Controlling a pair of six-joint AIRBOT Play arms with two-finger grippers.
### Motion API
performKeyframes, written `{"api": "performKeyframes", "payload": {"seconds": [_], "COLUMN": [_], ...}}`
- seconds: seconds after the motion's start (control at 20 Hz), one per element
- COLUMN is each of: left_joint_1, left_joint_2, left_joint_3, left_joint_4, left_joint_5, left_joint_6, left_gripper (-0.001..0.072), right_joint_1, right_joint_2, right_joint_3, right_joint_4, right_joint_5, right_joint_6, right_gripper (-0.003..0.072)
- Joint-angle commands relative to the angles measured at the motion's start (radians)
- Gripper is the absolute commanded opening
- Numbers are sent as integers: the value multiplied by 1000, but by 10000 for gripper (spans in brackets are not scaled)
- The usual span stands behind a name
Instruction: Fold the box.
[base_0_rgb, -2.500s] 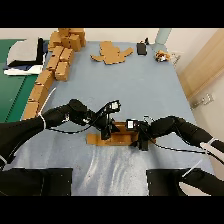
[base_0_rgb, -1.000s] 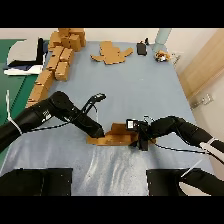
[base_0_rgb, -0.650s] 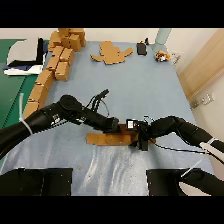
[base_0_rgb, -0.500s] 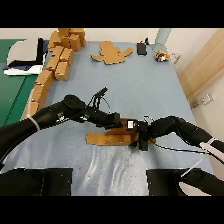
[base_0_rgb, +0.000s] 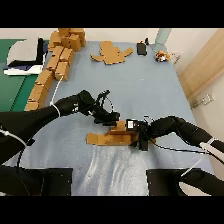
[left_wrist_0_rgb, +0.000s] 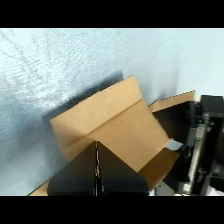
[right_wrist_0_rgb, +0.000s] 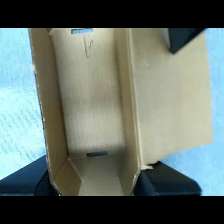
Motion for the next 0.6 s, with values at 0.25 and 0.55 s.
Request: {"api": "performKeyframes", "payload": {"seconds": [0.25,0.55], "left_joint_1": [25,160], "left_joint_2": [-31,-13], "left_joint_3": [41,58], "left_joint_4": [75,-194], "left_joint_5": [-129,-243], "left_joint_6": [107,412], "left_gripper": [15,14], "right_joint_1": [0,0], "right_joint_2": [1,1], "right_joint_3": [0,0], "right_joint_4": [0,0], "right_joint_5": [0,0], "right_joint_6": [0,0], "right_gripper": [476,476]}}
